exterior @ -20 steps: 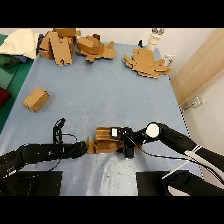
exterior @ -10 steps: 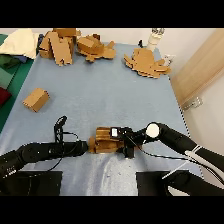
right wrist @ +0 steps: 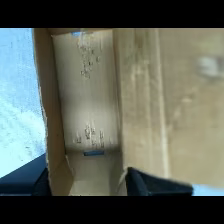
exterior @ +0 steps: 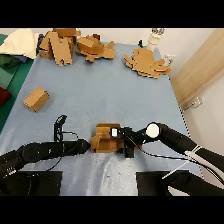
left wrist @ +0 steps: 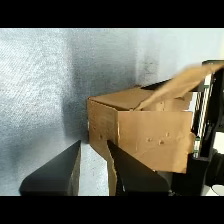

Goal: Fold the box.

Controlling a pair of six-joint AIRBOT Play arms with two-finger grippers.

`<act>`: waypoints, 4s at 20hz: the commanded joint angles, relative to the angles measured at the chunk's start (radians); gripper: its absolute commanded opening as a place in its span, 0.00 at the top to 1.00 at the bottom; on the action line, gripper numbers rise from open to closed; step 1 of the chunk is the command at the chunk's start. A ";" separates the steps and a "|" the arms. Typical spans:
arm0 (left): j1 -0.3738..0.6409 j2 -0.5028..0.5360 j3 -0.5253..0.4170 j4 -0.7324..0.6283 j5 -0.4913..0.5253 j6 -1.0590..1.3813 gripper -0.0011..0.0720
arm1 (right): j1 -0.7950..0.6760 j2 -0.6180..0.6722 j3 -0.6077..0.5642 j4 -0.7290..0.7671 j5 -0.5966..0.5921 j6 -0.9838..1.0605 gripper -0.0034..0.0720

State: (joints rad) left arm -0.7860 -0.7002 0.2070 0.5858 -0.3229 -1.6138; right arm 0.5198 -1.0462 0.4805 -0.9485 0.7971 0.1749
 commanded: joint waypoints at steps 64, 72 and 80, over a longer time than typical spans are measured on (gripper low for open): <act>-0.043 -0.366 0.430 0.469 -0.372 -0.440 0.59 | 0.000 0.000 0.000 0.028 -0.011 0.001 0.18; -0.047 -0.366 0.431 0.462 -0.349 -0.409 0.59 | 0.000 0.000 0.000 0.029 -0.012 0.001 0.18; -0.145 -0.366 0.517 0.815 -0.459 -0.827 0.59 | 0.000 0.000 0.000 0.029 -0.013 0.001 0.18</act>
State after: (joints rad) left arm -0.9031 -1.0657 0.7002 1.2457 -0.7280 -2.2421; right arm 0.5194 -1.0466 0.4801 -0.9203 0.7849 0.1753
